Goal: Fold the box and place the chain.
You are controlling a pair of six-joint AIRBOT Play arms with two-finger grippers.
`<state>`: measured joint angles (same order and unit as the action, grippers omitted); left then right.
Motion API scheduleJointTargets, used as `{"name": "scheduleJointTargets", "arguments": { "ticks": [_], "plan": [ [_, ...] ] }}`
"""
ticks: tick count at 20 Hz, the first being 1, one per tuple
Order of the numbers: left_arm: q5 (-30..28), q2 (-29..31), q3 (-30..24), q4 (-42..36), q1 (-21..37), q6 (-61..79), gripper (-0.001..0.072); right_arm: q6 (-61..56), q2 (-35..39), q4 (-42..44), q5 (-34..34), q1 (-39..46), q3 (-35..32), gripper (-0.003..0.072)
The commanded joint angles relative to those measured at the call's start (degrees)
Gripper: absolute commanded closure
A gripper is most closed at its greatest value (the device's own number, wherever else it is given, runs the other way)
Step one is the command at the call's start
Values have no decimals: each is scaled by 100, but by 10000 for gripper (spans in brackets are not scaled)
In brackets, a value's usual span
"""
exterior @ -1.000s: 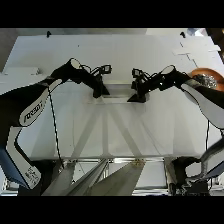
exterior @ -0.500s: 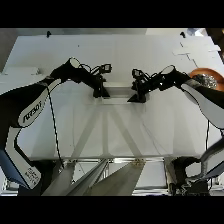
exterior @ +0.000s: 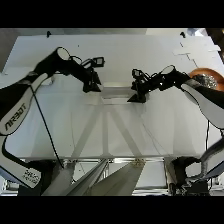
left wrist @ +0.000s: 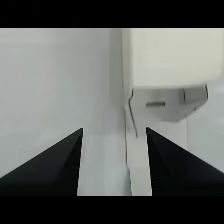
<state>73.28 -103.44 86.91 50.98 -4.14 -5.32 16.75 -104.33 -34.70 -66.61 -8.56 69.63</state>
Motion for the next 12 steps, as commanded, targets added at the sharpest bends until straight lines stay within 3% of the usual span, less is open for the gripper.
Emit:
{"name": "scheduleJointTargets", "arguments": {
  "ticks": [1, 2, 3, 5, 9, 12],
  "plan": [
    [688, 367, 4, 225, 323, -457, 391, -4, -2, 2, -2, 0, 0, 194],
    [1113, 387, 0, 225, 352, -501, 619, -4, -2, 2, -2, 0, 0, 194],
    [1495, 385, -4, 232, 337, -498, 697, -4, -2, 2, -4, 0, 0, 194],
    [1832, 400, -111, 46, 186, -501, 703, -4, -2, 2, -2, 0, 0, 194],
    [1624, 396, -404, -645, -431, -280, 703, -4, -2, 2, -2, 0, 0, 194],
    [946, 387, -448, -678, -909, -195, 703, -4, -2, 2, -2, 0, 0, 194]
  ]
}}
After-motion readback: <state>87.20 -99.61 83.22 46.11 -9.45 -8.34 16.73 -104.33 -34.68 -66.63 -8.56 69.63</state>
